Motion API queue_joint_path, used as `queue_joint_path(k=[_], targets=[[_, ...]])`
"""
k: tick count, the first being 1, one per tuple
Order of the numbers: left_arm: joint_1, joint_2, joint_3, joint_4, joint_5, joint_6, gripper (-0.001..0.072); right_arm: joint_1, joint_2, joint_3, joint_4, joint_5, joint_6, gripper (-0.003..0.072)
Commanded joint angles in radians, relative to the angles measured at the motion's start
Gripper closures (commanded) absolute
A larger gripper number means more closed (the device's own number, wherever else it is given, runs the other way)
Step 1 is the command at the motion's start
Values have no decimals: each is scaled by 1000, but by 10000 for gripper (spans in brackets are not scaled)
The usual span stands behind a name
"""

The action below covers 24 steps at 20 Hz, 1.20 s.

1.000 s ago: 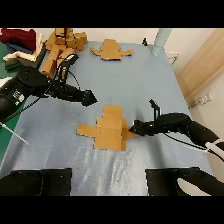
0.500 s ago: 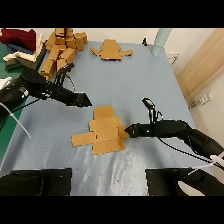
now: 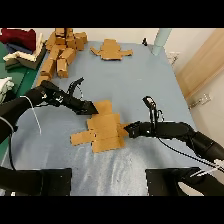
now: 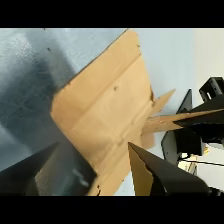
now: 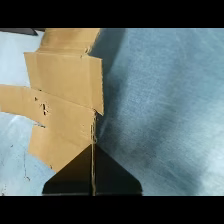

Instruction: Fold the box.

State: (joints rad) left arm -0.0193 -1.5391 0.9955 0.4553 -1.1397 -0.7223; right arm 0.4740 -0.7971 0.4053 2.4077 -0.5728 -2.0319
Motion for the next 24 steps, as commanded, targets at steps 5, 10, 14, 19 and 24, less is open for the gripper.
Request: queue_joint_path(k=[5,10,14,19,24], targets=[[-29,-122,1,-220,-109,202,187,2,-10,-1,-68,-1,46,684],[3,-123,3,-216,-136,225,369,2,-33,-5,-71,-6,45,684],[-1,-134,16,-207,-187,264,370,2,-33,-5,-71,-3,45,684],[-14,-156,43,-165,-236,267,371,2,-39,-5,-74,2,45,684],[-43,-157,84,-117,-231,269,558,2,-39,-5,-80,2,45,684]])
